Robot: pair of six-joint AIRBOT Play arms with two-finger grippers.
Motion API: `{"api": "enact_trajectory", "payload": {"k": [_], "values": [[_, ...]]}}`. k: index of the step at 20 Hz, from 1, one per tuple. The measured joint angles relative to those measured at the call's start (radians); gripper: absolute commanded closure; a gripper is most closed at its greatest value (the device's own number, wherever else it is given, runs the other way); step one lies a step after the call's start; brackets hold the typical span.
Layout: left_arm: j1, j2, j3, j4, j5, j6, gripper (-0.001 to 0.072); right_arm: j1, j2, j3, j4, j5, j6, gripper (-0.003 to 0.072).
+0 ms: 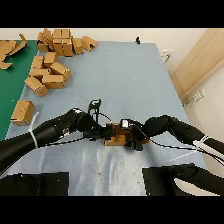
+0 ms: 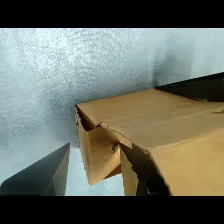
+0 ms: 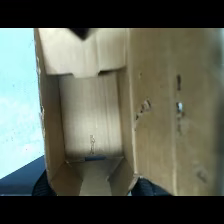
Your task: Fold the box.
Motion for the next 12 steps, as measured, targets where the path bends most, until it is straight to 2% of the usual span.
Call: {"api": "enact_trajectory", "payload": {"k": [4, 12], "values": [[-0.027, -0.049, 0.051, 0.032, -0.042, -0.045, 0.0231, 0.000, 0.000, 0.000, 0.000, 0.000, 0.000, 0.0191], [-0.082, -0.146, 0.180, 0.228, -0.171, -0.233, 0.0231, 0.000, 0.000, 0.000, 0.000, 0.000, 0.000, 0.0190]]}}
